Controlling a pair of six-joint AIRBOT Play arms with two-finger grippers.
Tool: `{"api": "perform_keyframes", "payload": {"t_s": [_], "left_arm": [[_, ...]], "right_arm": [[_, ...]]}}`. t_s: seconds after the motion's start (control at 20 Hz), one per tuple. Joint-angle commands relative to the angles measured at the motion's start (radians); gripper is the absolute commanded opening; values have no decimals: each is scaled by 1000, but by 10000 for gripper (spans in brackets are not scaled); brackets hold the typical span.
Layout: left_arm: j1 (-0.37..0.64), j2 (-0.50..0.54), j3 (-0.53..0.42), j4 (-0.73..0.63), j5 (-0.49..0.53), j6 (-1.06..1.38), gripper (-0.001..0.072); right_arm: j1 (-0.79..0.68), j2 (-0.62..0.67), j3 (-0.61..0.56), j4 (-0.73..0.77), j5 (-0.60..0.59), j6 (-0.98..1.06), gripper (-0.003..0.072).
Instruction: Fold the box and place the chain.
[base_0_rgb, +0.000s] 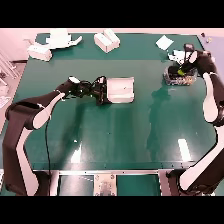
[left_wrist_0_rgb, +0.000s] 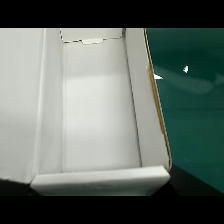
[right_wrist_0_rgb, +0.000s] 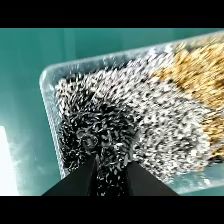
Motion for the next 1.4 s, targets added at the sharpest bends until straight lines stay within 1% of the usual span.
{"api": "perform_keyframes", "payload": {"t_s": [0.0,0.2,0.55,1.0,1.15,1.35], "left_arm": [[0,1,0,0,0,0,545],[0,1,0,0,1,0,545],[0,1,0,0,1,0,545],[0,1,0,0,2,0,545],[0,1,0,0,2,0,545],[0,1,0,0,2,0,545]], "right_arm": [[12,89,4,-48,-3,-2,7],[42,206,4,-56,1,-28,7],[129,395,4,-82,94,-81,7],[327,692,4,-82,110,-123,7],[414,737,4,-81,118,-123,7],[516,737,-12,-78,118,-126,7]]}}
